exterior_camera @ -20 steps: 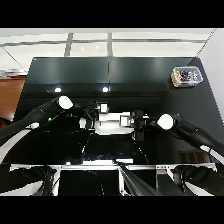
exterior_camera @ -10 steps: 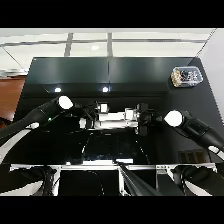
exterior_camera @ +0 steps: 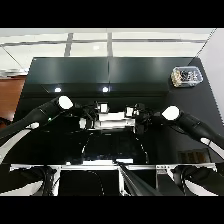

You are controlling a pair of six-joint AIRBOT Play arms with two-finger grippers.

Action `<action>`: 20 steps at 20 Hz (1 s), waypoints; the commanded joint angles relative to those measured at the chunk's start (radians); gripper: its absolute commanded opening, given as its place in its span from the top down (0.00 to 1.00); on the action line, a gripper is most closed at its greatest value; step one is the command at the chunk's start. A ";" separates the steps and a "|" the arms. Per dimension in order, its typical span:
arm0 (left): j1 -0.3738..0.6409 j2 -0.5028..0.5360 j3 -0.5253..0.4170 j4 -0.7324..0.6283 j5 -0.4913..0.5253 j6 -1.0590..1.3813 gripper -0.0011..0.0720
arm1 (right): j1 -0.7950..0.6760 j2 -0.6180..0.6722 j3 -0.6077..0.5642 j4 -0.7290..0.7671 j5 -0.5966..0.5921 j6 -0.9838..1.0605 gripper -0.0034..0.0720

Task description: Fold the box and place the chain.

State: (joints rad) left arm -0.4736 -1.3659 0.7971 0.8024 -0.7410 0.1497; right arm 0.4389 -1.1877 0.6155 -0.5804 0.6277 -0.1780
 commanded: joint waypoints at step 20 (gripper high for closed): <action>0.000 0.000 0.000 0.000 -0.001 -0.001 0.95 | -0.027 -0.130 0.000 0.049 0.036 -0.083 0.02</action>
State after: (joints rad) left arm -0.4740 -1.3659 0.7971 0.8017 -0.7425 0.1486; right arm 0.4137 -1.3121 0.6163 -0.5293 0.6678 -0.2745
